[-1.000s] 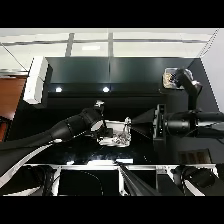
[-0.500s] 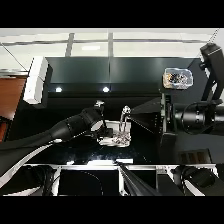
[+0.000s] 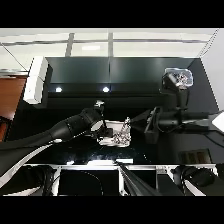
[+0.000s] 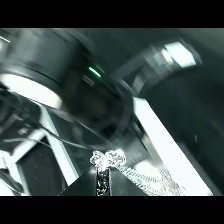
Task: Fold the box and place the chain.
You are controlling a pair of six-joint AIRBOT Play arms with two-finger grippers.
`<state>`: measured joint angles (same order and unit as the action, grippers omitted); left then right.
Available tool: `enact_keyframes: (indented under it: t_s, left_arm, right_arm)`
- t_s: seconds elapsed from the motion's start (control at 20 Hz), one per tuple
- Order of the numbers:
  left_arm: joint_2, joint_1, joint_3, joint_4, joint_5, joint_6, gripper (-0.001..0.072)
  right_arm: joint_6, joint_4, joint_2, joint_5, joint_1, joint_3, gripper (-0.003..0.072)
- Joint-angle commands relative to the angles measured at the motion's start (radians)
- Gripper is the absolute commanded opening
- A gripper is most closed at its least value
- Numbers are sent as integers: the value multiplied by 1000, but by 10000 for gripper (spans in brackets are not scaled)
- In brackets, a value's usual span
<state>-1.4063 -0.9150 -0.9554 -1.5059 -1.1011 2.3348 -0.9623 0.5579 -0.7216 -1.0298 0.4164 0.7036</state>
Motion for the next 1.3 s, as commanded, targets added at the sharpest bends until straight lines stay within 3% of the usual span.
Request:
enact_keyframes:
  t_s: [0.0, 0.15, 0.2, 0.25, 0.3, 0.55, 0.65, 0.85, 0.9, 1.0, 1.25]
  left_arm:
    - [0, 0, 0, 0, 0, 0, 28]
    - [0, 0, 0, 0, 0, 0, 29]
    - [0, 0, 0, 0, 0, 0, 28]
    - [0, 0, 0, 0, 0, 0, 28]
    - [0, 0, 0, 0, 0, 0, 29]
    - [0, 0, 0, 0, 0, 0, 28]
    - [0, 0, 0, 0, 0, 0, 29]
    - [0, 0, 0, 0, 0, 0, 28]
    - [0, 0, 0, 0, 0, 0, 28]
    - [0, 0, 0, 0, 0, 0, 28]
    - [0, 0, 0, 0, 0, 0, 28]
  right_arm:
    - [-8, 16, -64, 82, 25, -101, 18]
    - [-8, 19, -124, 106, 88, -107, 22]
    - [-8, 27, -124, 116, 89, -106, 112]
    - [-8, 44, -122, 117, 71, -103, 360]
    - [-10, 64, -121, 97, 39, -94, 511]
    - [34, 291, -119, -132, -134, -67, 521]
    - [94, 392, -119, -141, -132, -111, 521]
    - [247, 380, -119, 48, -101, -265, 524]
    - [300, 374, -119, 98, -79, -291, 606]
    - [466, 369, -121, 179, -14, -324, 623]
    - [881, 137, -171, 223, 82, -330, 622]
